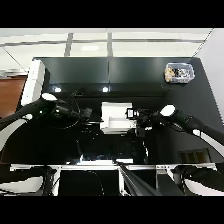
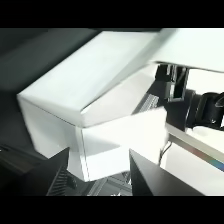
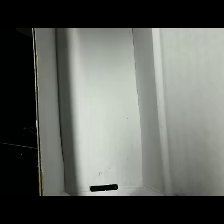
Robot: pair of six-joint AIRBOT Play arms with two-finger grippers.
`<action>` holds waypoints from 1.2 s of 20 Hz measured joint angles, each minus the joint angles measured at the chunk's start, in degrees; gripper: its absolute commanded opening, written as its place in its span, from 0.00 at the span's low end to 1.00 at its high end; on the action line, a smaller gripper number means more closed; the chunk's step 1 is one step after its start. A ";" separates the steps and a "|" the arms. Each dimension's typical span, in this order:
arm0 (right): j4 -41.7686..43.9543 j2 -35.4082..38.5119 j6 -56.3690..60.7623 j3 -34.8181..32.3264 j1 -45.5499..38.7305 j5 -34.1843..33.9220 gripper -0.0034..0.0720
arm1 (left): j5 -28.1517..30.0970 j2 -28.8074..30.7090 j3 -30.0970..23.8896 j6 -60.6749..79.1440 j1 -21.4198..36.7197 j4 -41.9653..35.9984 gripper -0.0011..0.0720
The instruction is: Fold the box and place the chain.
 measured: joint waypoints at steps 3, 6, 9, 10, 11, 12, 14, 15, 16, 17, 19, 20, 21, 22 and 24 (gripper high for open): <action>0.00 0.02 0.00 0.02 0.00 0.00 0.22 | 0.79 0.00 3.43 -6.62 -2.91 5.25 0.63; 0.02 0.00 0.00 0.00 0.00 0.00 0.22 | 1.88 0.00 7.41 -16.26 -6.51 13.46 0.63; 0.00 0.00 0.00 0.00 0.00 0.00 0.22 | 3.41 0.00 10.62 -25.64 -10.32 21.59 0.62; 0.00 0.02 -0.02 0.00 0.00 0.00 0.22 | 3.85 0.02 11.45 -28.46 -11.56 23.67 0.61; 0.02 0.02 0.00 0.00 0.00 -0.02 0.22 | 4.87 -0.02 11.98 -30.77 -12.59 26.18 0.54; 0.02 0.00 0.00 0.00 0.00 0.00 0.22 | 4.90 0.00 12.48 -32.83 -13.55 27.34 0.51; 0.02 0.02 0.00 0.00 0.00 0.00 0.22 | 5.77 -0.02 12.98 -35.71 -15.04 29.57 0.51; 0.02 0.00 0.00 0.00 0.00 0.00 0.22 | 5.90 0.00 13.20 -37.27 -15.72 30.45 0.51; 0.02 0.02 0.00 0.00 0.00 0.00 0.22 | 6.01 0.00 13.42 -38.95 -16.33 31.67 0.51; 0.02 0.02 0.02 0.00 0.00 0.00 0.22 | 6.05 0.00 13.75 -40.87 -17.07 33.31 0.51; 0.02 0.00 0.02 0.00 0.00 0.00 0.22 | 6.10 0.00 14.53 -45.13 -18.75 37.62 0.51; 0.02 0.00 0.02 0.00 0.00 0.00 0.22 | 6.05 -0.04 15.04 -47.43 -19.69 40.24 0.51; 0.02 0.00 0.02 0.00 0.00 0.00 0.22 | 6.16 -0.07 15.61 -49.53 -20.61 42.47 0.51; 0.02 0.00 0.02 0.00 0.00 0.00 0.22 | 6.19 -0.15 16.13 -51.08 -21.44 44.41 0.51; 0.02 0.00 0.02 0.00 0.00 0.00 0.22 | 6.21 -0.61 17.31 -54.23 -23.02 47.25 0.51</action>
